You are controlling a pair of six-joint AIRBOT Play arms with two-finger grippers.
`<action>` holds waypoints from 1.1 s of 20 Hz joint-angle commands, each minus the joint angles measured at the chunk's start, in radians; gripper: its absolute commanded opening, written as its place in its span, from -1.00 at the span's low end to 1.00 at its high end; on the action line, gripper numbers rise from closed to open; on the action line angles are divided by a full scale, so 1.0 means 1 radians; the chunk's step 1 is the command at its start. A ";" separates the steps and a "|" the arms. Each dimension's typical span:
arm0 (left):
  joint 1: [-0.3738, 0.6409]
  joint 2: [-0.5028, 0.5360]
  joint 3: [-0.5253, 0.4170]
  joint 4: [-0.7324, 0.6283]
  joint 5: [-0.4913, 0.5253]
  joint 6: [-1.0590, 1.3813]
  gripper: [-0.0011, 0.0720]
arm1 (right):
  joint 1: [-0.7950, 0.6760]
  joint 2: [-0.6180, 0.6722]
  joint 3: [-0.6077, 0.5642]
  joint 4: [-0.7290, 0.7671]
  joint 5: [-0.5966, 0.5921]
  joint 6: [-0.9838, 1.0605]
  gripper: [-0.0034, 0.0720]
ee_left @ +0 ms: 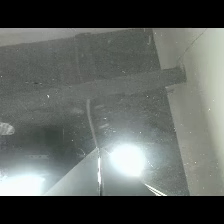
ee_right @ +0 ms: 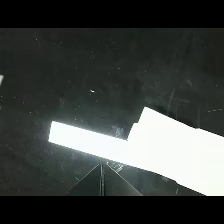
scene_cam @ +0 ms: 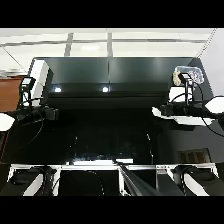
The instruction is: Fold the box and place the chain.
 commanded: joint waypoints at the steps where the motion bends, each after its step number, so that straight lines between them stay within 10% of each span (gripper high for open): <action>1: 0.001 0.001 0.000 0.000 0.000 0.000 -0.90 | 0.001 0.000 0.000 0.000 0.000 0.000 -0.85; 9: 0.001 0.001 0.000 0.000 0.000 0.000 -0.90 | 0.001 0.000 0.000 0.002 -0.003 0.000 -0.85; 13: 0.001 0.001 0.000 0.000 0.000 0.000 -0.91 | 0.001 -0.003 0.000 0.068 -0.230 -0.004 -0.76; 14: 0.001 0.001 0.000 0.000 0.000 0.000 -0.91 | -0.001 -0.009 0.000 0.037 -0.348 -0.003 0.32; 15: 0.001 0.001 0.000 0.000 0.000 0.000 -0.90 | -0.002 -0.016 0.000 -0.026 -0.460 -0.001 0.98; 18: 0.001 0.001 0.000 -0.001 0.000 0.000 -0.91 | -0.129 -0.045 0.007 -0.293 -0.621 0.215 0.98; 22: 0.001 0.001 0.000 -0.004 0.000 0.000 -0.91 | -0.587 -0.182 0.145 -0.526 -0.401 0.455 0.96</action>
